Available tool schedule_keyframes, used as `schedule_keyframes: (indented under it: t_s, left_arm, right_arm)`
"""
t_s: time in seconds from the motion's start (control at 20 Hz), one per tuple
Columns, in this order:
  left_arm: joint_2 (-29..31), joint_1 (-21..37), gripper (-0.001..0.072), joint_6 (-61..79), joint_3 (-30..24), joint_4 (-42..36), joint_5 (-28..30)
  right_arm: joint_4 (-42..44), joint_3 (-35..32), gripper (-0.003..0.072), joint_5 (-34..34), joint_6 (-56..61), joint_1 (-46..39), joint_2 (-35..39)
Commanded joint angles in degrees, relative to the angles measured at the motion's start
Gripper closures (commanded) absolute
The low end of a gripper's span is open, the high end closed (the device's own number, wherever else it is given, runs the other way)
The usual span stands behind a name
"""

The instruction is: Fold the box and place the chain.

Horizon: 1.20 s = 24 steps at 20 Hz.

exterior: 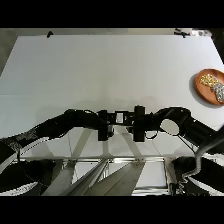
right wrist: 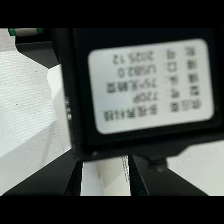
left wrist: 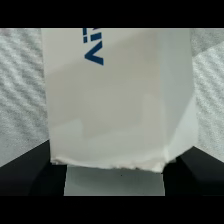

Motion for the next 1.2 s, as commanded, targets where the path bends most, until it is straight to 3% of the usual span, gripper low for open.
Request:
schedule_keyframes:
  t_s: [0.0, 0.45, 0.8, 1.15]
  left_arm:
    - [0.0, 0.0, 0.0696, 0.0, 0.0, 0.0, 0.2]
    - [0.0, 0.0, 0.0696, 0.0, 0.0, 0.0, 0.2]
    - [0.0, 0.0, 0.0696, 0.0, 0.0, 0.0, 0.2]
    - [0.0, 0.0, 0.0696, 0.0, 0.0, 0.0, 0.2]
  right_arm:
    - [-0.2, 0.2, 0.0430, -0.3, 0.0, -0.1, 0.0]
    - [-0.2, 2.0, 0.0432, -0.6, -0.2, -0.1, 0.0]
    - [-0.2, 2.0, 0.0464, -4.8, -0.1, -0.1, -1.4]
    - [0.1, 1.1, 0.0465, -2.8, 1.4, -0.1, -1.6]
